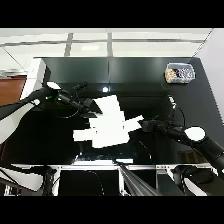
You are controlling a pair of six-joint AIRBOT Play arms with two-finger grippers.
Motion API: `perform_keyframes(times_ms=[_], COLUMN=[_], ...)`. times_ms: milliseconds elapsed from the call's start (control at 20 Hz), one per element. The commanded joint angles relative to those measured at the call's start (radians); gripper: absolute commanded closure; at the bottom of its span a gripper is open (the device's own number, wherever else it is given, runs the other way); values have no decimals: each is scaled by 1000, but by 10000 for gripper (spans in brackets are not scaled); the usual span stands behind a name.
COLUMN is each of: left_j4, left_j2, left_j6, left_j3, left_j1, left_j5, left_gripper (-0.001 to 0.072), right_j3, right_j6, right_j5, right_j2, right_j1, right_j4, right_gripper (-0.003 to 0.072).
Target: Fold the box and place the chain.
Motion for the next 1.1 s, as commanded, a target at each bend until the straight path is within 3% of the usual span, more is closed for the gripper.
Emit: perform_keyframes(times_ms=[0,150,300,400,550,650,750,850,950,1050], left_j4=[45,87,72,35,-56,-33,19,49,48,47], left_j2=[-16,-18,-24,-27,-49,-57,-57,-57,-57,-57], left_j6=[8,-29,12,77,216,261,294,330,365,365], left_j3=[6,5,5,5,5,6,14,28,29,36], left_j1=[42,69,66,59,31,-4,-33,-45,-44,-44], left_j5=[-15,51,44,-3,-150,-167,-167,-167,-166,-158], left_gripper=[-2,-2,-2,-1,14,27,190,256,425,436], right_j3=[0,0,0,0,0,0,0,0,0,0], right_j6=[0,0,0,0,0,0,0,0,0,0], right_j5=[-2,-2,-2,-3,-9,-13,-17,-20,-20,-20], right_j2=[0,0,0,0,0,0,0,0,0,0], right_j1=[2,2,2,2,2,2,2,2,2,2], right_j4=[0,0,0,0,-3,-3,-3,-3,-3,-5], right_gripper=[669,669,669,669,669,669,669,669,669,669])
